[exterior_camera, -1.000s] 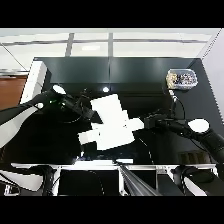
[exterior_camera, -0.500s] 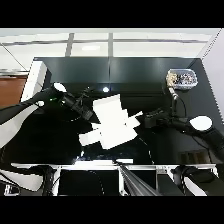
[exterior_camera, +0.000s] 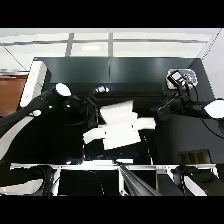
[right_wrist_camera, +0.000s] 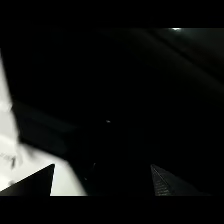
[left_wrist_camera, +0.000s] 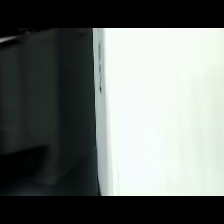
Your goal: Fold the box and place the chain.
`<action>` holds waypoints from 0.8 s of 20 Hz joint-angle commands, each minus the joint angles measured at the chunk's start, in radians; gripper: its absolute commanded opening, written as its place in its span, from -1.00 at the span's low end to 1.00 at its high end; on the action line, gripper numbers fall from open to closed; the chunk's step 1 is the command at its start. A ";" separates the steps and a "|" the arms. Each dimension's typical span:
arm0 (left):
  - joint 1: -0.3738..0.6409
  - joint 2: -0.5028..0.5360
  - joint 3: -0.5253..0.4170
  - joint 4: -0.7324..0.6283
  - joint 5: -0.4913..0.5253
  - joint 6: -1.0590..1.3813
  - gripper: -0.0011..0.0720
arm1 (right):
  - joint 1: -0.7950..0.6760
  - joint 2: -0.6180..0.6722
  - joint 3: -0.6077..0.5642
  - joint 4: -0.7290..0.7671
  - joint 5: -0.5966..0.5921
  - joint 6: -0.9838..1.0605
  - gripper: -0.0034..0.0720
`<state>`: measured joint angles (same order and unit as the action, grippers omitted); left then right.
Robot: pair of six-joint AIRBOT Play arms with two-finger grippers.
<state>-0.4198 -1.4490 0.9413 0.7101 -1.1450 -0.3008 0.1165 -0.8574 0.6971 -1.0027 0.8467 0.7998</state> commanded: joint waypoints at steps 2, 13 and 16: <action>-0.120 0.006 -0.013 0.134 0.232 0.188 -0.91 | 0.000 -0.005 0.014 -0.002 -0.036 -0.032 0.96; -0.112 -0.047 -0.012 0.130 0.277 0.275 -0.90 | 0.129 -0.052 -0.231 0.096 -0.036 -0.584 0.96; -0.112 -0.047 -0.012 0.130 0.272 0.275 -0.90 | 0.169 -0.075 -0.269 0.110 0.011 -0.601 0.97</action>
<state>-0.5331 -1.4944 0.9298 0.8349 -0.8745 -0.0315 0.2432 -0.9165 0.4709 -0.9184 0.8223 0.2680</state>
